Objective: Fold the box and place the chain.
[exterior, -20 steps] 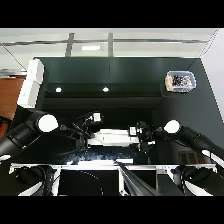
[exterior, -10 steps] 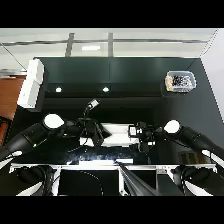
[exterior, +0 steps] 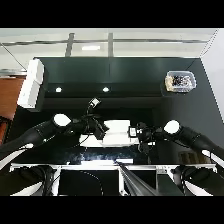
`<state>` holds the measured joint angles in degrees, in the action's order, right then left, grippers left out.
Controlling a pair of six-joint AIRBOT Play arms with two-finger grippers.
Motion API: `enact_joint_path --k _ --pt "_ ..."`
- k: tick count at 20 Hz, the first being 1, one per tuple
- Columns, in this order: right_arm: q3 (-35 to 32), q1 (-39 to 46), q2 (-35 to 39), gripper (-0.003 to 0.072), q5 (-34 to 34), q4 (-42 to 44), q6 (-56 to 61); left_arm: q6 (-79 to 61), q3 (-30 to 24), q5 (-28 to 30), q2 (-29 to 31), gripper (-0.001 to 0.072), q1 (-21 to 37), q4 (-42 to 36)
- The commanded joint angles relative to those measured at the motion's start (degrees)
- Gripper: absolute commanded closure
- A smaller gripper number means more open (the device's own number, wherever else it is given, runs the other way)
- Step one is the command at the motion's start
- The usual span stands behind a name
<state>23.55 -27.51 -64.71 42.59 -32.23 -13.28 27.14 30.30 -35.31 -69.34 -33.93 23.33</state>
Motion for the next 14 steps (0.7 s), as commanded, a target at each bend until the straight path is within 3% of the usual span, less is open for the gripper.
enact_joint_path --k 1,6,8,11,12,13,14 --pt "0.0 0.0 0.0 0.0259 -0.2 0.1 0.2 -0.2 0.9 -0.5 -1.3 0.0682 0.0 2.4" --pt "0.0 0.0 0.0 0.0259 -0.2 0.1 0.2 0.3 3.3 -2.0 8.8 0.0682 0.9 19.8" --pt "0.0 0.0 0.0 0.0259 -0.2 0.1 0.2 0.4 3.2 -7.1 14.4 0.0681 3.7 25.2" --pt "0.0 0.0 0.0 0.0259 -0.2 0.1 0.2 -0.4 2.9 -21.4 19.6 0.0677 5.8 33.1" --pt "0.0 0.0 0.0 0.0259 -0.2 0.1 0.2 -0.4 2.1 -24.4 19.8 0.0617 5.6 36.7" --pt "0.0 0.0 0.0 0.0259 -0.2 0.1 0.2 -0.4 0.5 -24.7 19.6 0.0348 5.6 38.6" --pt "0.0 0.0 0.0 0.0259 -0.2 0.1 0.2 -0.4 -1.4 -22.9 19.5 0.0024 5.6 38.8"
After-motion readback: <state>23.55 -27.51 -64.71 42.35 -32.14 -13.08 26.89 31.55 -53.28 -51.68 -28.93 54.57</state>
